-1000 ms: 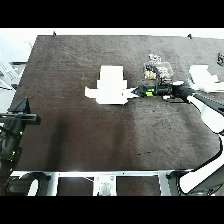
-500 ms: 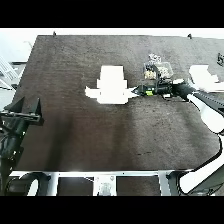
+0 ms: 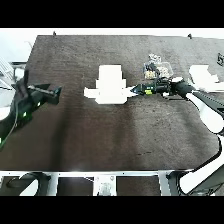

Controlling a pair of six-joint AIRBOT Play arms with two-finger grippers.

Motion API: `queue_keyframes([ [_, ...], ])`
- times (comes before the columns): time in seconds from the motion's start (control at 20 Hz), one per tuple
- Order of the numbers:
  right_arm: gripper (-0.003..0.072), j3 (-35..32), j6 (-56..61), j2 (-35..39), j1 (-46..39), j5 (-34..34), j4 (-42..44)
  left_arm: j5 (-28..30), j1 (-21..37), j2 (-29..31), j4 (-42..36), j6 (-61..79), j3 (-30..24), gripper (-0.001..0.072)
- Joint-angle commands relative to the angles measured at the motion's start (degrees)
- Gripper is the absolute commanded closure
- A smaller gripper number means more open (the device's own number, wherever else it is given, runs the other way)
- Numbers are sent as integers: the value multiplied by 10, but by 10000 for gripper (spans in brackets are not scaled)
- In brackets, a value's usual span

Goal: Fold the box and place the chain.

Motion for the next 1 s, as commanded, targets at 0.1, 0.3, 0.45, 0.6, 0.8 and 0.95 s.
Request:
queue_keyframes([
  [0.1, 678, 1, 2, 0, 1, 1, -34, -204, 0, -249, 264, -276, 258, 155],
  [0.3, 678, 1, 2, 0, 1, 1, -34, -348, 0, -369, 353, -406, 459, 155],
  [0.45, 678, 1, 2, 0, 1, 1, -34, -421, 0, -452, 371, -467, 594, 155],
  [0.6, 678, 1, 2, 0, 1, 1, -33, -487, 0, -535, 383, -518, 708, 155],
  [0.8, 677, 1, 2, 0, 1, 1, -34, -504, -24, -608, 384, -537, 798, 155],
  [0.95, 678, 0, 2, 0, 1, 1, -32, -485, -52, -634, 383, -537, 810, 155],
])
